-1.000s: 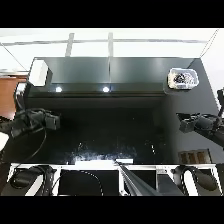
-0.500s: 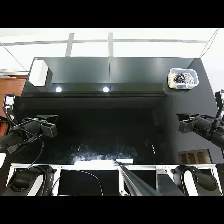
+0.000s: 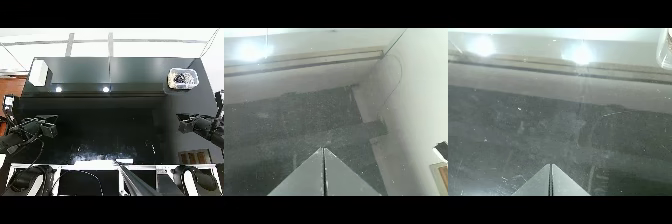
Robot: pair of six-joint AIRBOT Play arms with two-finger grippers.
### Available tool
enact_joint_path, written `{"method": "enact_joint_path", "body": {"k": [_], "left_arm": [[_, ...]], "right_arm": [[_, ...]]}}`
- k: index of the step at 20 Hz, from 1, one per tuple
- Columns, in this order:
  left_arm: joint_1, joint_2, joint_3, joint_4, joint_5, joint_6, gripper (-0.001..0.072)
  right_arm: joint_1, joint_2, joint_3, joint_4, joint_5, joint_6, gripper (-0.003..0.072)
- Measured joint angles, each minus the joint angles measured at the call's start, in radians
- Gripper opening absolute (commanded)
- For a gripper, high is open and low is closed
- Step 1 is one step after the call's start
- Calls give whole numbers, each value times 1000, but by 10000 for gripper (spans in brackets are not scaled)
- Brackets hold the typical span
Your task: Fold the box and place the chain.
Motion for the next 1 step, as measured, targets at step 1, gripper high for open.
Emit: {"method": "enact_joint_path", "body": {"k": [1], "left_arm": [[0, 0, 0, 0, 0, 0, 31]], "right_arm": [[0, 0, 0, 0, 0, 0, 16]]}}
